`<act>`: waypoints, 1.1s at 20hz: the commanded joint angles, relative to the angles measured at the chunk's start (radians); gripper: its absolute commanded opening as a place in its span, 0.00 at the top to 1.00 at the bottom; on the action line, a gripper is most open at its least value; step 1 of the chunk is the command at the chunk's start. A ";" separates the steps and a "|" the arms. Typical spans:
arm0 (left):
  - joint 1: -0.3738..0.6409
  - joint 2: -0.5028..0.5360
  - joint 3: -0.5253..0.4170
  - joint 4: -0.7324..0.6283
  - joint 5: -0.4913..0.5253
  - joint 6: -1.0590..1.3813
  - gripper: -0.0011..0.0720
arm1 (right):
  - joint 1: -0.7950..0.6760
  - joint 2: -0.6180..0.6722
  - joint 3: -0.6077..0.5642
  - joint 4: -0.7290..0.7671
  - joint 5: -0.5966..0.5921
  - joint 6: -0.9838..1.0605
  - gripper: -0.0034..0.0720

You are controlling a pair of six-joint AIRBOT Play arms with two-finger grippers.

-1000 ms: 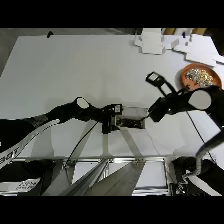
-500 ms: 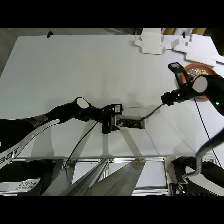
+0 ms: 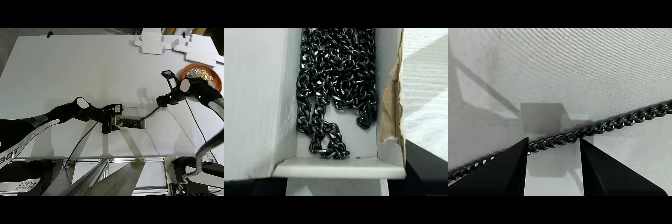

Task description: Fold the box and place the chain.

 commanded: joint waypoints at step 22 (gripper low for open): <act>0.001 0.001 0.000 0.000 0.000 0.000 0.70 | 0.231 0.589 0.000 0.136 0.340 -0.002 0.94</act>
